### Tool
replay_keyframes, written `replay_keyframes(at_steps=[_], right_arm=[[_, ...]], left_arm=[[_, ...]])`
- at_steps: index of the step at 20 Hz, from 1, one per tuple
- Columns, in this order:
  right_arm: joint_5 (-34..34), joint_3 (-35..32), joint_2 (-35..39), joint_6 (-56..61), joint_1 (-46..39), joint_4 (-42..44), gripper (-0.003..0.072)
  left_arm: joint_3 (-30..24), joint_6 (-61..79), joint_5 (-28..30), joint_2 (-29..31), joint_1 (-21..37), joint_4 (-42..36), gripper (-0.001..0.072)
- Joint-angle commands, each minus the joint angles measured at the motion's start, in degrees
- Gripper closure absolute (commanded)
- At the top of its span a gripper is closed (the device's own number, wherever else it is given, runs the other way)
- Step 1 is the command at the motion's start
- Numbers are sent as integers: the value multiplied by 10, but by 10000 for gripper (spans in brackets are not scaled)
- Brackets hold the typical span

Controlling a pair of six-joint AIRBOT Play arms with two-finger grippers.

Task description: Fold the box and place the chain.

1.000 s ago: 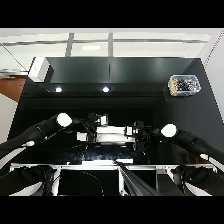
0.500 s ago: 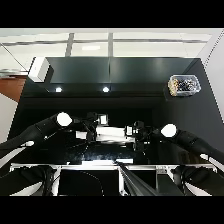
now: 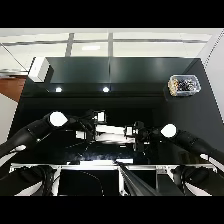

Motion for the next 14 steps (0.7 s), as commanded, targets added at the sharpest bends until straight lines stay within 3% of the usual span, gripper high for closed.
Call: replay_keyframes(at_steps=[1, 6, 7, 8, 11, 14], right_arm=[[0, 0, 0, 0, 0, 0, 120], [0, 0, 0, 0, 0, 0, 121], [0, 0, 0, 0, 0, 0, 162], [0, 0, 0, -1, 0, 0, 265], [0, 0, 0, -1, 0, 0, 271], [2, 0, 0, -1, 0, 0, 271]], left_arm=[[0, -73, -38, 41, 6, 74, 265], [0, -154, -142, 103, 27, 184, 265], [0, -173, -155, 119, 32, 202, 265], [0, -195, -163, 135, 36, 216, 265], [0, -281, -196, 194, 55, 273, 266], [0, -381, -280, 221, 69, 283, 270]])
